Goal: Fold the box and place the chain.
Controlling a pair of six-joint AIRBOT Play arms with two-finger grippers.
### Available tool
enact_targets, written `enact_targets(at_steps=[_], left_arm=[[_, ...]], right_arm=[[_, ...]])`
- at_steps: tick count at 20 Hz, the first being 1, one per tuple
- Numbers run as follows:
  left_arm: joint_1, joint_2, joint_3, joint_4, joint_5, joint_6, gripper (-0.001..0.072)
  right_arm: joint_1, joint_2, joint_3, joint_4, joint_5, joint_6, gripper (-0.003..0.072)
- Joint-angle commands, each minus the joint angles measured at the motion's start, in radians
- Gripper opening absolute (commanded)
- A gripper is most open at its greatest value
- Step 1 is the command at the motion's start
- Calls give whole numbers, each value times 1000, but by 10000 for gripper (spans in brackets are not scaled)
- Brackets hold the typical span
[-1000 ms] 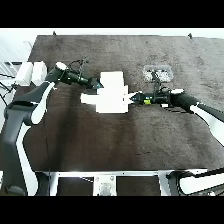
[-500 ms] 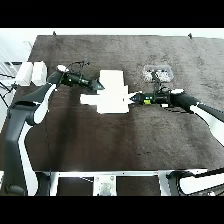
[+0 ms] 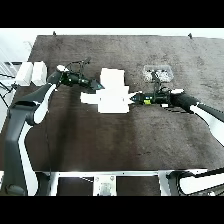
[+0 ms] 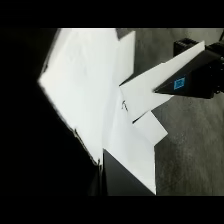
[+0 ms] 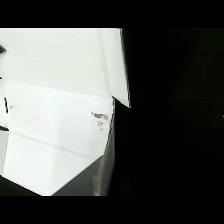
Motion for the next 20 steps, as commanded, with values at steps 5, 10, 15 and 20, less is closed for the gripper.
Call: enact_targets(at_steps=[5,10,15,20], left_arm=[[1,0,0,-8,-51,250,15],[26,25,-3,-37,-168,521,11],[30,99,-86,-75,-142,760,11],[29,175,-372,-170,43,1063,11]], right_arm=[[-49,22,2,0,14,-44,203],[-213,140,2,1,20,-90,203],[-295,196,2,0,73,-107,203],[-286,196,-9,0,72,-109,203]])
